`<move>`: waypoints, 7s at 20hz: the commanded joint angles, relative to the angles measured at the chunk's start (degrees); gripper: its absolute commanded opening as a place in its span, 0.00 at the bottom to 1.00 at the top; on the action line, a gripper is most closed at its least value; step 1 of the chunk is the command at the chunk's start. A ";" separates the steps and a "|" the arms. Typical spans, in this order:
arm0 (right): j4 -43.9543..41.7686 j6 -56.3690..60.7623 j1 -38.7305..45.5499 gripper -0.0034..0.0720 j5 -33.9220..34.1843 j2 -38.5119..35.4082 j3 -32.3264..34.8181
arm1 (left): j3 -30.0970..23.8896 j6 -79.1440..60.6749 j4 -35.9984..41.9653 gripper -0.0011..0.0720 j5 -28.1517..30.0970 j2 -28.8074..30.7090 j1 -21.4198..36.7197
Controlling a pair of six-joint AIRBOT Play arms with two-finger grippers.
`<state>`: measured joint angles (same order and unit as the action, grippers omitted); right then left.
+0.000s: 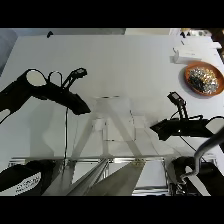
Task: Fold the box and place the chain.
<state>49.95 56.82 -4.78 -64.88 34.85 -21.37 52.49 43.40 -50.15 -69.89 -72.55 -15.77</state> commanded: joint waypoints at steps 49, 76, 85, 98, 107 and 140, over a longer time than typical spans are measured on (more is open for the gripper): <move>8.66 0.35 -0.50 0.74 0.70 -0.24 -13.00 | 8.09 -45.99 15.78 0.02 16.09 -20.11 -16.46; 5.60 -18.88 -5.97 0.08 0.57 1.73 -7.23 | 8.11 -47.21 15.72 0.03 13.05 -21.22 -16.46; 13.88 -25.42 -17.66 0.08 5.57 5.03 -3.45 | 8.11 -47.21 15.82 0.03 13.05 -21.22 -16.46; 23.54 -25.42 -32.44 0.97 30.25 -1.81 11.37 | 8.11 -47.21 15.82 0.03 13.05 -21.22 -16.46; 23.63 -25.99 -34.42 0.97 37.83 2.71 11.52 | 8.09 -47.21 15.82 0.03 13.05 -21.22 -16.46; -1.97 -57.75 -10.75 0.96 26.47 10.99 1.46 | 8.11 -47.19 15.82 0.03 13.05 -21.22 -16.46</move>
<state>51.72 1.83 -16.84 -36.25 44.91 -19.68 60.58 -3.79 -34.33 -56.86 -93.78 -32.21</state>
